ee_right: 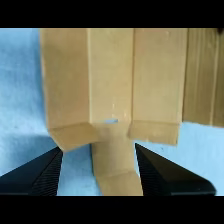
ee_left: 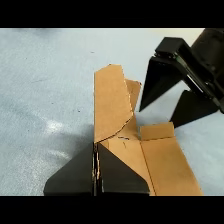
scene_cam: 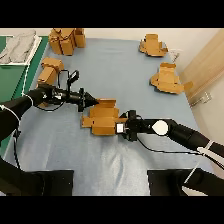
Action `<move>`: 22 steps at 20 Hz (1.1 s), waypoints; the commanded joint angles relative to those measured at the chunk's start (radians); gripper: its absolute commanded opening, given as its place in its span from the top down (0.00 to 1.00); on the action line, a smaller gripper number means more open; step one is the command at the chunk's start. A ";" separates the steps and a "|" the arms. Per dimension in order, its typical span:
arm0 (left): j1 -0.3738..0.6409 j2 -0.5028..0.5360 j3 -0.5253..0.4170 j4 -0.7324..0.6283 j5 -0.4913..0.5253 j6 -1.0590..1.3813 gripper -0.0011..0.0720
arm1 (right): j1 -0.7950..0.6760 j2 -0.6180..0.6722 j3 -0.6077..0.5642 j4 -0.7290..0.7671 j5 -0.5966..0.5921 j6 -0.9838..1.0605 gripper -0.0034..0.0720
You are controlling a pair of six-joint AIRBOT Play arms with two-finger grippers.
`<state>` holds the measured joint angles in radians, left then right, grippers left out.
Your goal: Fold the box.
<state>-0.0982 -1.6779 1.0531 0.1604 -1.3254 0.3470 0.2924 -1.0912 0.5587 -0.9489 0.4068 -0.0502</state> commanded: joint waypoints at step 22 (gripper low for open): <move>0.000 -0.001 0.001 0.036 -0.116 -0.014 0.96 | 0.054 -0.062 -0.002 0.151 -0.234 0.007 0.01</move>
